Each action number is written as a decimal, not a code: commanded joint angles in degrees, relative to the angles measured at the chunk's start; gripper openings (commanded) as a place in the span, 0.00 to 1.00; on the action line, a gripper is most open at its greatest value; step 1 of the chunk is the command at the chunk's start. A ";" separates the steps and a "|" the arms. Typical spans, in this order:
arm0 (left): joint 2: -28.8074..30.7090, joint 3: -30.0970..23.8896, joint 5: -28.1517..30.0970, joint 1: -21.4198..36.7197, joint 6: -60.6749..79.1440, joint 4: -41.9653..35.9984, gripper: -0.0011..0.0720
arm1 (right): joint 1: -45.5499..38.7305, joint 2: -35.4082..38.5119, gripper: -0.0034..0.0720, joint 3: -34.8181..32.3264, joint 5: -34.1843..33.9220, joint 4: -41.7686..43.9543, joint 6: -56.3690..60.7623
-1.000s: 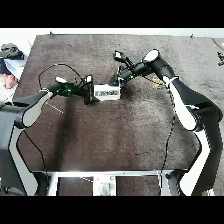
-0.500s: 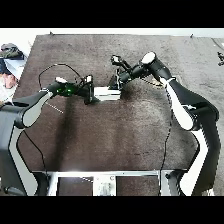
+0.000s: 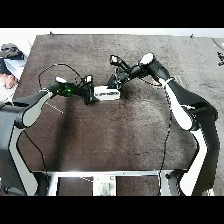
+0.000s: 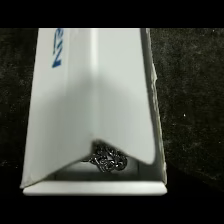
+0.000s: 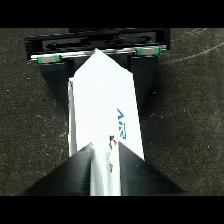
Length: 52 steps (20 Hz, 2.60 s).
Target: Fold the box and place the chain.
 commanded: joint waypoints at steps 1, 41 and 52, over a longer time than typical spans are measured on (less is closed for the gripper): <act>0.00 0.02 -0.07 0.02 0.11 0.07 0.39 | 0.11 -0.02 0.24 0.04 0.15 -0.98 0.04; 0.00 0.02 -0.09 0.02 0.11 0.07 0.39 | -1.25 0.63 0.42 -1.99 7.61 5.66 5.46; 0.00 0.02 -0.07 0.02 0.11 0.07 0.39 | -1.27 -4.09 0.02 -2.01 5.03 -6.14 13.49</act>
